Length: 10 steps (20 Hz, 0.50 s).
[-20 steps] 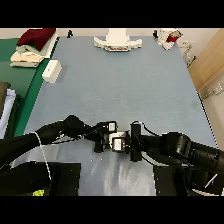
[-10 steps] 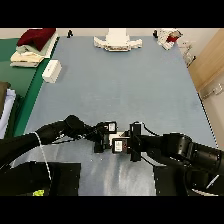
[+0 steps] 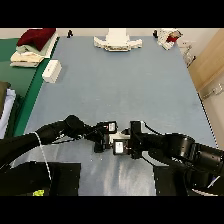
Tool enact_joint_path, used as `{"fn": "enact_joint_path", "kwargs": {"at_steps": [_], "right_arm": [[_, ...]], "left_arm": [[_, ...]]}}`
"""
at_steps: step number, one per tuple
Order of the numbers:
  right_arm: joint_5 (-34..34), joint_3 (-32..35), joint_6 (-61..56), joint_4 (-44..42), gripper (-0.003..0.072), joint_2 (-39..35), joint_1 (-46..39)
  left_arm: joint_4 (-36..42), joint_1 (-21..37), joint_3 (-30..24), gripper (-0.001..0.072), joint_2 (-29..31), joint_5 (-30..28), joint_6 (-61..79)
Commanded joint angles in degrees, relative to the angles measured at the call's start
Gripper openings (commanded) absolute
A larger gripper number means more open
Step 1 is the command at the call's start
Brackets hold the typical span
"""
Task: Fold the box.
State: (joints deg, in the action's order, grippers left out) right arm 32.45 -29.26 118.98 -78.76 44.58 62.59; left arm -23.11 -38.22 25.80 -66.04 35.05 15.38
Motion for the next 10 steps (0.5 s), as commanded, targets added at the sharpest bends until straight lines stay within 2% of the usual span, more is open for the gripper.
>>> {"fn": "enact_joint_path", "kwargs": {"at_steps": [1, 2, 3, 4, 10], "right_arm": [[-0.3, -0.1, -0.1, -1.5, 0.0280, 0.6, 0.0], [-0.3, -0.1, -0.1, -2.5, 0.0280, 1.3, 0.0], [-0.3, -0.1, 0.0, -3.5, 0.0234, 1.9, 0.0], [-0.4, -0.1, 0.0, -4.6, 0.0147, 2.4, 0.0], [-0.3, 0.0, 0.0, -8.3, 0.0162, 3.7, 0.0]], "left_arm": [[0.0, 0.0, 0.0, 0.0476, 0.0, 0.0, 0.0], [0.0, 0.0, 0.0, 0.0477, 0.0, 0.0, 0.0], [0.0, 0.0, 0.0, 0.0476, 0.0, 0.0, 0.0], [0.0, 0.0, 0.0, 0.0477, 0.0, 0.0, 0.0], [0.0, 0.0, 0.0, 0.0477, 0.0, 0.0, 0.0]]}}
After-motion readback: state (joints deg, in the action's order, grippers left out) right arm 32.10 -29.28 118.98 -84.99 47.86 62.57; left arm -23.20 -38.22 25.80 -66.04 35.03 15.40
